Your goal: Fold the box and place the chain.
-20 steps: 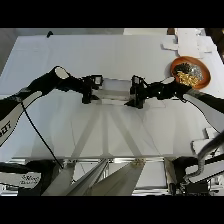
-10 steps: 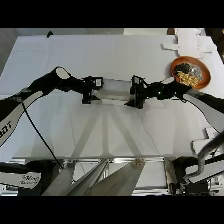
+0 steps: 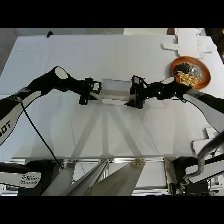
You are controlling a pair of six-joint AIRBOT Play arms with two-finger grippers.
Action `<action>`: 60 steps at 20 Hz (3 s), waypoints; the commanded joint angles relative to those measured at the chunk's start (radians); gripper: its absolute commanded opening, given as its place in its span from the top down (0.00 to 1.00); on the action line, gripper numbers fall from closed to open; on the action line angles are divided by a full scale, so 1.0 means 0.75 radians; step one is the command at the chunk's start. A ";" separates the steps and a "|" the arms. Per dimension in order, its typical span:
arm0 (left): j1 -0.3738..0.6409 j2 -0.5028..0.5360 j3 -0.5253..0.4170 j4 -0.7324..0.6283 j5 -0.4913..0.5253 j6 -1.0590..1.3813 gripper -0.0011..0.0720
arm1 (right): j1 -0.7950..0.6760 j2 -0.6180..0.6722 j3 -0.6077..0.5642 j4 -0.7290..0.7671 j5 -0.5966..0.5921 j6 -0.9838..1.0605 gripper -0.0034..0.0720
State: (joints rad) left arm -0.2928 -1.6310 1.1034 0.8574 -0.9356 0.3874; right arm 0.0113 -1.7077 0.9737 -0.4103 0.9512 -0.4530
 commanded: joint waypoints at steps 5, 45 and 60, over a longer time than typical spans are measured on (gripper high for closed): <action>0.002 0.001 0.002 -0.010 0.043 0.020 0.63 | 0.000 -0.001 0.001 0.000 0.001 0.000 0.20; -0.010 -0.044 0.002 -0.331 -0.009 0.223 0.80 | 0.000 -0.001 0.001 0.000 0.001 0.000 0.20; -0.010 -0.048 0.002 -0.360 -0.025 0.142 0.45 | 0.000 -0.001 0.001 0.000 0.001 0.000 0.20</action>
State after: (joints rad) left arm -0.3000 -1.6665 1.1034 0.5892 -0.9543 0.5346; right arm 0.0109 -1.7077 0.9737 -0.4107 0.9508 -0.4530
